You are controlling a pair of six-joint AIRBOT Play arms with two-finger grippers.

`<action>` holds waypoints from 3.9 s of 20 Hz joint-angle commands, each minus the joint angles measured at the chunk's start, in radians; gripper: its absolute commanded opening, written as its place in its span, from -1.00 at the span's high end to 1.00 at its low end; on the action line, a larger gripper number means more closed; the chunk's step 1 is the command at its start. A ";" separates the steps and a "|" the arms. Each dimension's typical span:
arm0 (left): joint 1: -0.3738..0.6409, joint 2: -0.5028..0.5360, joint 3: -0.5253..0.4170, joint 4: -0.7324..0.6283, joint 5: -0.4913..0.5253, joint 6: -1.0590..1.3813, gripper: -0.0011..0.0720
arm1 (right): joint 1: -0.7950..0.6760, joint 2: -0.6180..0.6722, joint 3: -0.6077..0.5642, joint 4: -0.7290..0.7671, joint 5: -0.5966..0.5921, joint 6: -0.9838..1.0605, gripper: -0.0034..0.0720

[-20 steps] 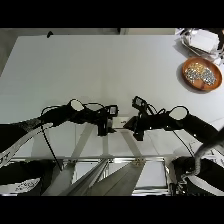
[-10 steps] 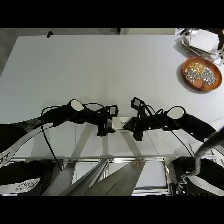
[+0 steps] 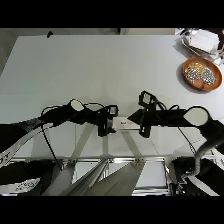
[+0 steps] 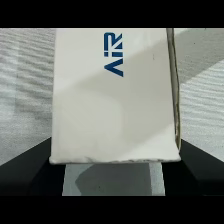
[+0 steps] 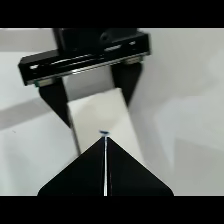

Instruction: Fold the box and place the chain.

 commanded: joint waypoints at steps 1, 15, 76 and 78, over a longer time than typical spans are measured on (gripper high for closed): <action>0.000 0.001 0.001 0.003 0.002 0.003 0.23 | 0.000 0.137 0.127 -0.450 0.053 0.403 0.87; 0.000 0.001 0.001 0.003 0.001 0.003 0.23 | 0.000 0.210 -0.040 -0.676 0.586 1.422 0.86; 1.107 0.496 -0.202 1.038 -0.018 -1.176 -0.92 | 0.000 0.210 -0.050 -0.668 0.379 1.361 0.13; 1.096 0.539 -0.202 1.036 -0.021 -1.176 -0.93 | 0.000 0.210 -0.050 -0.668 0.379 1.360 -0.18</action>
